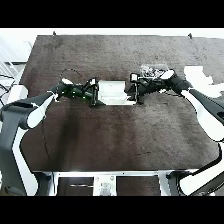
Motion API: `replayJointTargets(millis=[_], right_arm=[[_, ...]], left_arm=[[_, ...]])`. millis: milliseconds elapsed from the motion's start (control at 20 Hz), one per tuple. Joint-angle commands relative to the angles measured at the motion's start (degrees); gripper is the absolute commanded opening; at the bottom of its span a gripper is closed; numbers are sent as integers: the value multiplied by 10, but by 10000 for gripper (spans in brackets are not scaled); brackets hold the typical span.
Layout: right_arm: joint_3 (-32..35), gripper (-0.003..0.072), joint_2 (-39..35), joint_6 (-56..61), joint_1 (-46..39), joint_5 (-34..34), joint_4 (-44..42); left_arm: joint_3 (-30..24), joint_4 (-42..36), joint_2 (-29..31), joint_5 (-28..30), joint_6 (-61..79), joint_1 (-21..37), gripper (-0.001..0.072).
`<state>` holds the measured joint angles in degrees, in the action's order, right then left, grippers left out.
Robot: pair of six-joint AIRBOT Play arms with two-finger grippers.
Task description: Fold the box and place the chain.
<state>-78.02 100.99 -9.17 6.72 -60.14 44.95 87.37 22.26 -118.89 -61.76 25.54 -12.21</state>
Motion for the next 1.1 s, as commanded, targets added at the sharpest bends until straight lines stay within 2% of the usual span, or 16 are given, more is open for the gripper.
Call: replayJointTargets(millis=[0, 50, 150, 400, 500, 600, 650, 700, 750, 1000, 1050], right_arm=[[0, 432, 8, -1, 14, 5, -2], [0, 426, 9, -1, 16, 5, -9], [0, 256, 10, -1, 22, 6, -28], [0, 260, 14, -2, 42, 38, -56], [0, 319, 21, -2, 47, 49, -56], [0, 326, 26, -17, 50, 51, -58], [0, 370, 27, -21, 50, 51, -58], [0, 529, 28, -21, 50, 51, -58], [0, 604, 28, -20, 49, 51, -57], [0, 588, 28, -7, 42, 51, -53], [0, 495, 26, 11, 41, 50, -45]], left_arm=[[0, 0, 0, 0, 0, 0, 492], [0, 0, 0, 0, 0, 0, 492], [0, 0, 0, -1, 0, 0, 492], [0, 0, 0, 0, 0, 0, 492], [0, 0, 0, 0, 0, 0, 492], [0, 0, 0, 0, 0, 0, 492], [0, 0, 0, 0, 0, 0, 492], [0, 0, 0, 0, 0, 0, 492], [0, 0, 0, 0, 0, 0, 492], [0, 0, 0, 0, 0, 0, 493], [0, 0, 0, 0, 0, 0, 492]])
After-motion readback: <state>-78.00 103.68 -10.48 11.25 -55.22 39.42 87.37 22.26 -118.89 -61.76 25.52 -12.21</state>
